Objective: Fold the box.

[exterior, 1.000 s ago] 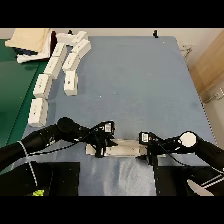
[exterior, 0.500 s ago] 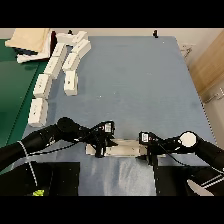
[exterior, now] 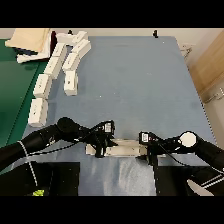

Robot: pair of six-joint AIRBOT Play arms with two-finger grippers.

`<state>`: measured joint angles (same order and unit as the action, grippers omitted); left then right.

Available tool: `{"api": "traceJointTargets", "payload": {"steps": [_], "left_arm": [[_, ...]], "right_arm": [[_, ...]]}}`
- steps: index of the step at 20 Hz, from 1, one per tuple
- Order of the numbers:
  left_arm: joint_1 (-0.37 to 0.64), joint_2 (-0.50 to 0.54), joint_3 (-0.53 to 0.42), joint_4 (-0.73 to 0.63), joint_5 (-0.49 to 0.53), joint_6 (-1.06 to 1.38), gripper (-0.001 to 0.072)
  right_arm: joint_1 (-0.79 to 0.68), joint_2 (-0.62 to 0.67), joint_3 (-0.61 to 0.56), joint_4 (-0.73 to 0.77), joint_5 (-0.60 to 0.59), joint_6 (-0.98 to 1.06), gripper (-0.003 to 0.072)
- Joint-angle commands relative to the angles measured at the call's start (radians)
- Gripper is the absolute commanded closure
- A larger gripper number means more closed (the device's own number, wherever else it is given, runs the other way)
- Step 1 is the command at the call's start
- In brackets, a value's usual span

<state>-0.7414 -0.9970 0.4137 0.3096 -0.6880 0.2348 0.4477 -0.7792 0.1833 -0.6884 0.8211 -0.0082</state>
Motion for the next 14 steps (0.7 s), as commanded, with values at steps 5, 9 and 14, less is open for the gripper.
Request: {"api": "traceJointTargets", "payload": {"steps": [5, 9, 14], "left_arm": [[-0.001, 0.0, 0.001, -0.002, 0.001, 0.0, 0.0259], [0.005, 0.011, 0.001, 0.012, 0.03, -0.049, 0.0258], [0.058, 0.15, 0.005, 0.385, -0.065, -0.568, 0.0101]], "right_arm": [[0.001, -0.001, 0.0, 0.0, 0.0, 0.0, 0.0174], [0.001, -0.001, 0.0, 0.0, 0.0, 0.0, 0.0174], [0.001, -0.001, 0.0, 0.0, 0.0, 0.0, 0.0174]]}}
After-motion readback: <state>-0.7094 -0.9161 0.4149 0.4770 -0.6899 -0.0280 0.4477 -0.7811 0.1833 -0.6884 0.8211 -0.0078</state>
